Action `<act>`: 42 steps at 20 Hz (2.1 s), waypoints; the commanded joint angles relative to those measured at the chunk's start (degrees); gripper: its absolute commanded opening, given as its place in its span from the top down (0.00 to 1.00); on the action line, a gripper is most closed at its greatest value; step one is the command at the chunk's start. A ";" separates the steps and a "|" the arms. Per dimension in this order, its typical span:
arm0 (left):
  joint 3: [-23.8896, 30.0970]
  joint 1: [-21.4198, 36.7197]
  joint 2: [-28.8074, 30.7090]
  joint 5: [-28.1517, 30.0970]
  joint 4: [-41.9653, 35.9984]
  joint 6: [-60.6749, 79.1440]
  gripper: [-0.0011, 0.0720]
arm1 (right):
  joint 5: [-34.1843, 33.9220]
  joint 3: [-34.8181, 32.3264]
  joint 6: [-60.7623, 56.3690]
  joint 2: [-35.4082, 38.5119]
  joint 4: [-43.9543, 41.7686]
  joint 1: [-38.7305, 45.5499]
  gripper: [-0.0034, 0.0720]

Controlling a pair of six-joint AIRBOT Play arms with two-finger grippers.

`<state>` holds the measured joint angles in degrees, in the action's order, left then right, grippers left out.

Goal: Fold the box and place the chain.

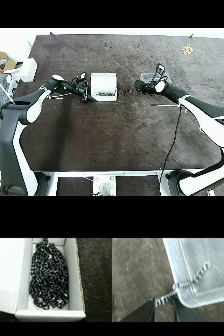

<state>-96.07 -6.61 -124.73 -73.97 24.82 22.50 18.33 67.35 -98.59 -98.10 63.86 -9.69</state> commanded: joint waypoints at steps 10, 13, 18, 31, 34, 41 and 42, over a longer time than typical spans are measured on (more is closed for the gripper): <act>0.00 0.00 0.02 0.02 0.02 0.02 0.36 | 0.87 3.23 -0.22 1.18 0.20 -3.74 0.95; 0.00 0.00 0.02 0.02 0.02 0.00 0.36 | 1.33 3.23 -0.22 8.76 4.37 -7.30 0.95; 0.00 0.00 0.02 0.02 0.02 0.02 0.37 | -3.41 3.26 -0.17 19.47 8.20 -14.40 0.95; 0.00 0.00 0.02 0.02 0.02 0.02 0.37 | -5.51 3.23 -0.52 6.27 7.80 -26.23 0.80; 0.00 0.00 0.02 0.02 0.02 0.00 0.36 | -4.13 4.83 2.54 7.65 9.90 -25.70 0.59; 0.00 0.00 0.02 0.02 0.02 0.00 0.36 | 17.27 29.00 22.05 10.97 10.78 -15.54 0.75; 0.00 0.00 0.02 0.02 0.02 0.02 0.37 | 20.94 31.80 25.70 9.70 8.72 -13.09 0.75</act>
<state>-96.07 -6.63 -124.73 -73.97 24.82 22.50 27.46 90.00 -82.87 -87.22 74.41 -27.92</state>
